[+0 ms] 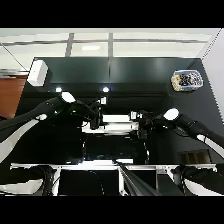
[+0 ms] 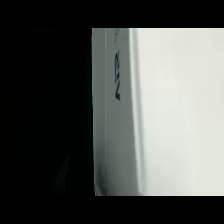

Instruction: Fold the box and place the chain.

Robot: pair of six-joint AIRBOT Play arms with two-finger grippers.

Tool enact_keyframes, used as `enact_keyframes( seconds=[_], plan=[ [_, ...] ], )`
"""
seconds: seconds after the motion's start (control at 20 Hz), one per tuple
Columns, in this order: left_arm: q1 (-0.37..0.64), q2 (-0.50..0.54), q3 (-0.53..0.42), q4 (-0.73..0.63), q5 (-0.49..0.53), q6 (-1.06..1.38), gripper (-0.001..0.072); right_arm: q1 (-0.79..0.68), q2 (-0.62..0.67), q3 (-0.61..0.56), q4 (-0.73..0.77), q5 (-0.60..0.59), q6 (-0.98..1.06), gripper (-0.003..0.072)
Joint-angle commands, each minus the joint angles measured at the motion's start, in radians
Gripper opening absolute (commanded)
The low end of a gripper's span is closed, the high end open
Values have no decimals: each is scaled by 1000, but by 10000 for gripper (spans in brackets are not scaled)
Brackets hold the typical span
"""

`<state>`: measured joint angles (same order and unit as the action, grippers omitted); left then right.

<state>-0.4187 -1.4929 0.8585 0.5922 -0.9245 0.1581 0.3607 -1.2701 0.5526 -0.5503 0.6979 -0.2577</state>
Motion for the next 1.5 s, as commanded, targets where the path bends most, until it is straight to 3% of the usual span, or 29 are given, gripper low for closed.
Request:
enact_keyframes(
  seconds=[0.0,0.15,0.25,0.3,0.35,0.4,0.45,0.5,0.6,0.7,0.9,1.0,1.25,1.45],
  plan=[
    [12,76,11,167,-3,-146,599,3,0,0,-4,-4,4,418],
    [36,196,11,464,-40,-377,626,3,0,0,-4,-4,4,418],
    [54,270,11,544,-87,-520,615,3,0,0,-5,-4,3,418],
    [63,301,11,546,-121,-578,540,3,0,0,-4,-4,3,418],
    [65,323,11,533,-164,-632,362,3,0,0,-5,-3,3,418],
    [65,336,10,486,-224,-674,133,3,0,0,-5,-3,3,418],
    [63,334,4,389,-293,-685,29,3,0,0,-5,-3,3,418],
    [57,328,-13,266,-344,-685,28,3,0,0,-5,-3,3,418],
    [31,308,-68,28,-324,-682,28,3,0,0,-5,-3,3,418],
    [-1,274,-107,-131,-177,-677,28,3,0,0,-5,-3,3,419],
    [-10,198,-109,-274,249,-639,29,3,0,0,-5,-3,3,418],
    [-6,144,-109,-290,375,-615,29,3,0,0,-5,-3,3,419],
    [-2,13,-71,-48,190,-636,26,3,0,0,-5,-3,3,418],
    [-4,13,-16,-18,119,-637,26,3,0,0,-5,-3,3,419]
  ],
)
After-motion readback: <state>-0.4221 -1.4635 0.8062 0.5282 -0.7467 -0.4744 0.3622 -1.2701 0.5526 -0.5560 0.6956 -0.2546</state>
